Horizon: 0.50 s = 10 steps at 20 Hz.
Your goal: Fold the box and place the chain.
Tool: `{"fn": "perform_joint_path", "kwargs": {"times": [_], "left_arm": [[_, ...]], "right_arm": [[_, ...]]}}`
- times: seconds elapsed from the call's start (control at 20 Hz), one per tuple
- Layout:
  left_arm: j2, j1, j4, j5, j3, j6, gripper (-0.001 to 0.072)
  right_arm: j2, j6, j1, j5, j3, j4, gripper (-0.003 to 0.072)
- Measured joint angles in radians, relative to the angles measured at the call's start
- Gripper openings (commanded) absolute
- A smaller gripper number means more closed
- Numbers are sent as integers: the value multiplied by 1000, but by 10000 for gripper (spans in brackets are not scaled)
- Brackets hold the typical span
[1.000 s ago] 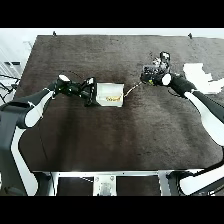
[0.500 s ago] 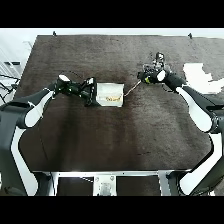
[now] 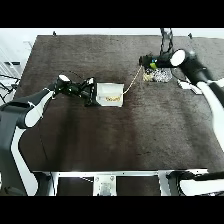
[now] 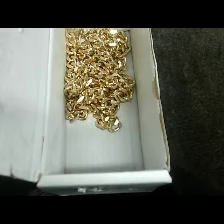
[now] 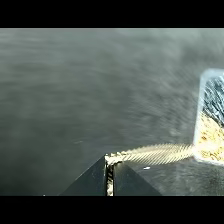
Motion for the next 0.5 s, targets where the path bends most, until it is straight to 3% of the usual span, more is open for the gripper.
{"fn": "perform_joint_path", "kwargs": {"times": [0.25, 0.5], "left_arm": [[0, 0, 0, 0, 0, 0, 469], [0, 0, 0, 0, 0, 0, 469]], "right_arm": [[179, -21, 82, 151, 0, -63, 11], [232, -25, 172, 261, -8, -82, 11]]}}
